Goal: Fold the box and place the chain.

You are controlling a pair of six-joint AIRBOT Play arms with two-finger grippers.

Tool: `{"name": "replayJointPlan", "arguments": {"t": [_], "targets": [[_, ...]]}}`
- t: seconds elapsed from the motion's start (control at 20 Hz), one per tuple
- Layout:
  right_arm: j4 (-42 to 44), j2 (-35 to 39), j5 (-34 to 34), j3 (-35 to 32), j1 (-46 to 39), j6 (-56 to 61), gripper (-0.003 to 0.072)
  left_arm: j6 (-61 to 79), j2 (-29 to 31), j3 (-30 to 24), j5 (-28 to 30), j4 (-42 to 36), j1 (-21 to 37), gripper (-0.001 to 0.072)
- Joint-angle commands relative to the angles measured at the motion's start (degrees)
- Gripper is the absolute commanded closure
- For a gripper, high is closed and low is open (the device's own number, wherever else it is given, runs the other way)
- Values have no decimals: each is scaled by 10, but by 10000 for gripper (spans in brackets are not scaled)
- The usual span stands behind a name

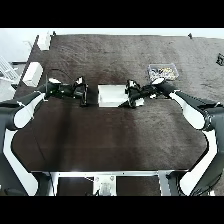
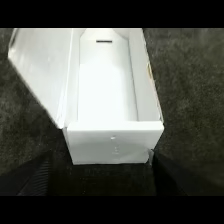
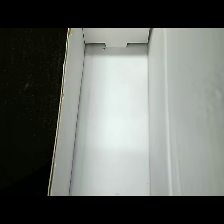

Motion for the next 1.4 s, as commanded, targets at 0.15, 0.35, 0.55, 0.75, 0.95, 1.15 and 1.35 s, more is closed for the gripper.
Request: {"name": "replayJointPlan", "arguments": {"t": [0.15, 0.35, 0.55, 0.75, 0.95, 1.15, 1.35], "targets": [[0, 0, -1, 0, 0, 1, 133, -5, 0, 0, -13, -12, 0, -11], [0, 0, -1, 0, 0, 1, 133, -12, 0, 0, -8, -11, -2, -11], [0, 0, -1, 0, 0, 1, 134, -12, 0, 0, 12, 2, -9, -11], [0, 0, -1, 0, 0, 1, 133, -13, 0, 0, 24, 1, -18, -11], [0, 0, -1, 0, 0, 1, 134, -13, 0, 0, 35, -1, -24, -11], [0, 0, -1, 0, 0, 1, 134, -13, 0, 0, 39, -13, -26, -11], [0, 0, -1, 0, 0, 1, 134, -11, 0, 0, 66, -20, -43, -11]]}}
